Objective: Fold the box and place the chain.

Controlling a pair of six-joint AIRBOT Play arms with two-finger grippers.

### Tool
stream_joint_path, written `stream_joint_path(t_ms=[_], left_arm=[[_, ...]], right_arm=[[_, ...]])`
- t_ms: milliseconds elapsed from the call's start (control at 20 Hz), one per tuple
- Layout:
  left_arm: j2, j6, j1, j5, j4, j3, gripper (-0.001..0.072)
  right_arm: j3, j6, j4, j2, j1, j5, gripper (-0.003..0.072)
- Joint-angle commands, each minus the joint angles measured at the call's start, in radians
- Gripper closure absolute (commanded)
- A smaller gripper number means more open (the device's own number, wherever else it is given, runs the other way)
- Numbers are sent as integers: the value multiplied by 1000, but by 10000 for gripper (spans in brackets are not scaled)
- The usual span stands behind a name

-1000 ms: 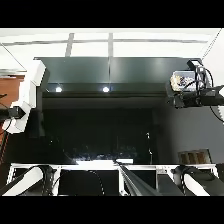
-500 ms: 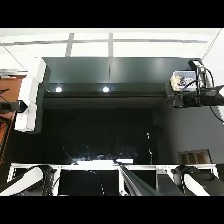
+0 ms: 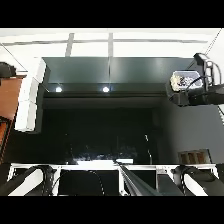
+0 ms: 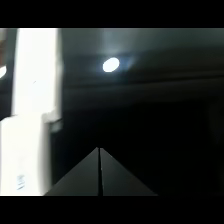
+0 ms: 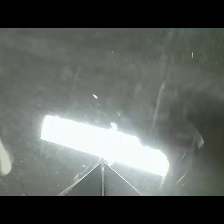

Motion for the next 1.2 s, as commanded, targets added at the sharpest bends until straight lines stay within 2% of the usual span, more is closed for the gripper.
stream_joint_path(t_ms=[0,100,150,300,400,550,1150], left_arm=[[100,-79,-140,-43,-110,-6,685],[205,-57,-227,28,-99,-148,685],[262,-43,-258,74,-99,-237,685],[422,-39,-299,207,-98,-528,684],[477,-2,-296,277,-90,-649,683],[492,3,-283,304,-78,-689,682],[492,3,-283,314,-79,-689,682]], right_arm=[[-28,-109,-17,166,55,-175,675],[-125,-101,-105,272,66,-350,675],[-180,-73,-161,299,60,-402,675],[-329,-2,-293,296,18,-437,674],[-376,-2,-311,294,3,-418,674],[-378,-2,-312,295,3,-351,674],[-378,-2,-312,295,3,-351,674]])
